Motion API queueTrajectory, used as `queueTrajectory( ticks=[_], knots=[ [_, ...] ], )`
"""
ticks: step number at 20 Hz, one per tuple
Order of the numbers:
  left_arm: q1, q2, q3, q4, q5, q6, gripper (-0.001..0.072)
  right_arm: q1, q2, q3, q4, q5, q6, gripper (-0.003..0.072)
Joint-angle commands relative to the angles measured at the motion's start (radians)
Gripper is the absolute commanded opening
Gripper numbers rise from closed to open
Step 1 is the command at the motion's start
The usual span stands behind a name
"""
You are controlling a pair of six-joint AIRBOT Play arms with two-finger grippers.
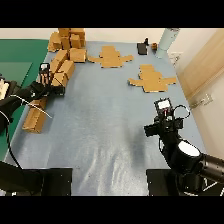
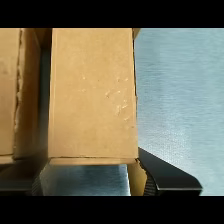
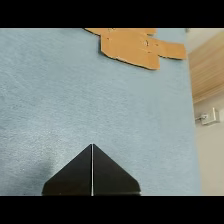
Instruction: Fold the box.
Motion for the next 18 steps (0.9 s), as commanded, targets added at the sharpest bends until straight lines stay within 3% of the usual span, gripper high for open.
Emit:
queueTrajectory(
  ticks=[1, 15, 17, 18],
  knots=[
    [0.002, 0.0, 0.0, 0.0, 0.002, -0.001, 0.0406, 0.0, 0.0, 0.0, 0.0, 0.003, 0.0, 0.0007],
    [0.002, 0.0, 0.0, -0.011, -0.026, -0.001, 0.0437, 0.0, 0.0, 0.0, 0.001, 0.003, 0.0, 0.0007],
    [0.002, 0.0, 0.0, -0.013, -0.033, -0.002, 0.07, 0.0, 0.0, 0.0, 0.001, 0.003, 0.0, 0.0006],
    [0.002, 0.0, 0.0, -0.014, -0.034, -0.001, 0.07, 0.0, 0.0, 0.0, 0.001, 0.003, 0.0, 0.0006]
  ],
)
